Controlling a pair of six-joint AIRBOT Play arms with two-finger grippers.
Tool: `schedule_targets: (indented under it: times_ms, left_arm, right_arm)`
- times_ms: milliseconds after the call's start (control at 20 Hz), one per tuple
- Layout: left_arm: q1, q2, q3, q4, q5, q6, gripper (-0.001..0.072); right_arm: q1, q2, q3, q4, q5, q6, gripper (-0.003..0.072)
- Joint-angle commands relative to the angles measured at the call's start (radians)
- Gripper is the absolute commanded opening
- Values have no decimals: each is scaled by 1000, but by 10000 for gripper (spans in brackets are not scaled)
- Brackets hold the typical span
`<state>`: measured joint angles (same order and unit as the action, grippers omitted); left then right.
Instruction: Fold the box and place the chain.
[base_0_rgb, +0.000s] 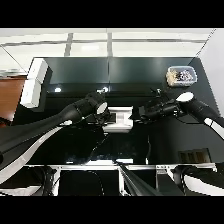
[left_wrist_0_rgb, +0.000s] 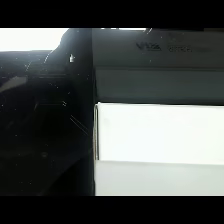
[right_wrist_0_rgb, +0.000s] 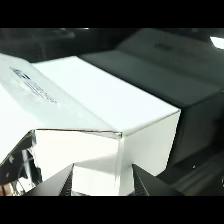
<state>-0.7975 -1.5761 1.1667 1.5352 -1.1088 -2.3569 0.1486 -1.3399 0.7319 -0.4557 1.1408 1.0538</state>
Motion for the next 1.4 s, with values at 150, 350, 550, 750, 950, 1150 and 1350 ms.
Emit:
schedule_targets:
  times_ms: [150,350,550,750,950,1150,1350]
  left_arm:
    - [1,0,0,0,2,0,26]
    - [1,0,0,0,2,0,26]
    - [1,0,0,0,2,0,26]
    - [1,0,0,1,2,0,26]
    - [2,0,0,1,2,0,26]
    - [2,0,0,1,2,0,26]
    - [2,0,0,1,1,0,26]
  right_arm:
    - [96,-1,55,-203,-77,154,415]
    - [193,-1,93,-369,-195,322,415]
    - [307,-1,143,-587,-251,545,414]
    - [417,-14,206,-848,-239,813,414]
    - [487,-74,279,-1023,-116,990,414]
    - [517,-114,288,-1025,-93,1086,415]
    - [520,-142,288,-1003,-76,1086,386]
